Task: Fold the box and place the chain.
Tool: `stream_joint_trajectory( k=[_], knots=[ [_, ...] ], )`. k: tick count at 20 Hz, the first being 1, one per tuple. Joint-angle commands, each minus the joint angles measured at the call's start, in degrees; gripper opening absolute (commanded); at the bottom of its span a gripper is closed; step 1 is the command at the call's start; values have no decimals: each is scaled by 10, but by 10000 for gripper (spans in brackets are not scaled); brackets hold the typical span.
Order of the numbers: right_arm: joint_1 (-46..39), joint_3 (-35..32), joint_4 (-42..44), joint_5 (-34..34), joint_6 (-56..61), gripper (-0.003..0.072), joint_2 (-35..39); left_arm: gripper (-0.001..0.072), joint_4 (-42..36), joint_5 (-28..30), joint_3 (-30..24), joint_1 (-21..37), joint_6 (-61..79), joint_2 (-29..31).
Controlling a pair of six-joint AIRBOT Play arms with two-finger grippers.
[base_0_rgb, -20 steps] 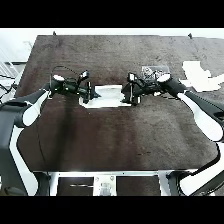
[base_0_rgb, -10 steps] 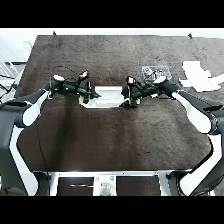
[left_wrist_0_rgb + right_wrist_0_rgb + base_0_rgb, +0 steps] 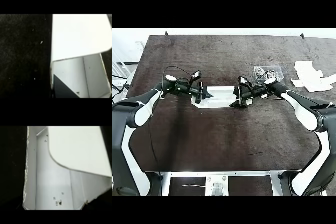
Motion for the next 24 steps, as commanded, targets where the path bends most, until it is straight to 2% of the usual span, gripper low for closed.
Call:
stream_joint_trajectory(
  k=[1, 5, 24],
  knots=[
    [1, 14, 3, 0, -12, 686, -10, 18, 0, 0, 0, 0, 0, 0],
    [14, 23, -22, 0, -14, 685, -19, 18, 0, 0, 0, 0, 0, 0],
    [16, 40, -35, 11, 12, 675, -32, 18, 0, 0, 0, 0, 0, 0]
  ],
)
